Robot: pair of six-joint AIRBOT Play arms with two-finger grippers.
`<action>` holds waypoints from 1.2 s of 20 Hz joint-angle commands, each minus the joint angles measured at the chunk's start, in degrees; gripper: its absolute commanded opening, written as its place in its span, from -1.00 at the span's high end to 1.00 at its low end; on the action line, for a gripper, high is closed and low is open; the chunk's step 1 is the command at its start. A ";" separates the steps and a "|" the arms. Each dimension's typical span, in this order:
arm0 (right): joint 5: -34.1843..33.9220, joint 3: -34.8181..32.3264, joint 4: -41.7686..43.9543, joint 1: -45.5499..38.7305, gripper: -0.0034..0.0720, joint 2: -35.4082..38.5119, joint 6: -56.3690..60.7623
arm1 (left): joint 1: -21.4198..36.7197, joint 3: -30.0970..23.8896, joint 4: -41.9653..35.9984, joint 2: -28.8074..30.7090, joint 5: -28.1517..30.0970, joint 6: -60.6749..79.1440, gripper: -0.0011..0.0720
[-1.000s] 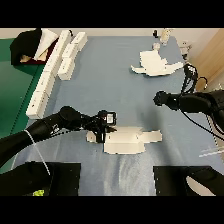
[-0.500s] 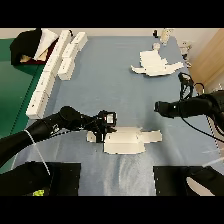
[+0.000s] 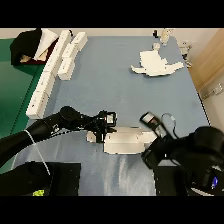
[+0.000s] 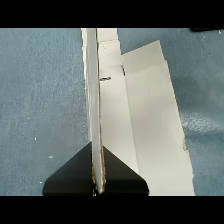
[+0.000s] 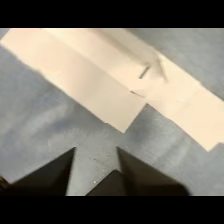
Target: Fold the box.
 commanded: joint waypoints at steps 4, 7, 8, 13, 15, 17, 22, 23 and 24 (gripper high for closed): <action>11.17 -4.59 -13.86 15.02 -0.69 -8.68 -12.63 | -0.02 0.07 0.00 -0.02 0.02 0.02 0.94; 16.09 -4.59 -19.41 15.02 -0.69 -15.87 -11.98 | -0.02 0.07 -0.02 -0.02 0.02 0.02 0.94; 16.85 -4.59 -21.38 15.02 -0.69 -17.92 -10.56 | -0.02 0.07 -0.02 -0.02 0.02 0.02 0.94; 16.35 -2.67 -32.09 15.02 -0.69 -20.04 10.82 | -0.02 0.07 0.00 -0.02 0.02 0.02 0.94; 14.10 -1.36 -31.82 15.06 -0.69 -18.12 15.69 | -0.02 0.07 -0.02 -0.02 0.04 0.02 0.94; 11.39 -1.16 -32.17 15.02 -0.69 -16.24 22.03 | -0.02 0.07 -0.02 0.00 0.02 0.02 0.94; 7.50 -1.11 -33.38 15.02 -1.00 -13.70 27.45 | -0.02 0.07 0.00 0.00 0.02 0.02 0.94; 7.10 -1.14 -33.77 15.02 -1.00 -13.09 27.39 | -0.04 0.07 -0.02 -0.02 -0.07 0.02 0.94; 6.95 -1.22 -34.42 15.02 -1.00 -12.61 26.69 | -0.02 0.07 -0.02 -0.02 0.02 0.02 0.94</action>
